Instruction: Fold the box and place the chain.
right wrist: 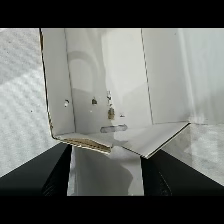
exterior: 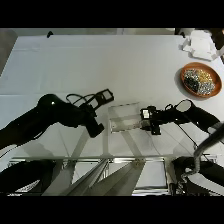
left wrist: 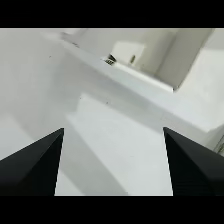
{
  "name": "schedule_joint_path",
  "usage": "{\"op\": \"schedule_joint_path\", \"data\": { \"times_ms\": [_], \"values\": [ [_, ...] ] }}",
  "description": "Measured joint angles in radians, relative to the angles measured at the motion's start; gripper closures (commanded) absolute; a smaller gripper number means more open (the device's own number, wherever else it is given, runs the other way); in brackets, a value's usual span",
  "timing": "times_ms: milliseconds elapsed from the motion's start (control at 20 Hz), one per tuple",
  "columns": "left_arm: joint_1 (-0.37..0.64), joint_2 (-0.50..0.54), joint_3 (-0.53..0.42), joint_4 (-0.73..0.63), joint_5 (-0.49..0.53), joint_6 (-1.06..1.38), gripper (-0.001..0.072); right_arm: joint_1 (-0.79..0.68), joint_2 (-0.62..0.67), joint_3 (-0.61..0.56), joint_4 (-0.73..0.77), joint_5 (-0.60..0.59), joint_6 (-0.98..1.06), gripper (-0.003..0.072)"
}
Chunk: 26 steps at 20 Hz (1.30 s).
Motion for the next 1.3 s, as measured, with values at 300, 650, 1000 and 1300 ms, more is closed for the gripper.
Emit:
{"op": "schedule_joint_path", "data": {
  "times_ms": [300,650,1000,1300],
  "values": [
    [0.039,-0.070,-0.155,-0.265,-0.271,0.666,0.0006,0.000,0.000,0.000,0.000,0.000,0.000,0.0265],
    [0.024,-0.184,-0.179,-0.420,-0.439,0.826,0.0004,0.000,0.000,0.000,0.000,0.000,0.000,0.0265],
    [-0.018,-0.227,-0.181,-0.495,-0.465,0.848,0.0004,0.000,0.000,0.000,0.000,0.000,0.000,0.0265],
    [-0.027,-0.233,-0.181,-0.511,-0.452,0.851,0.0003,0.000,0.000,0.000,0.000,0.000,0.000,0.0265]
  ]
}}
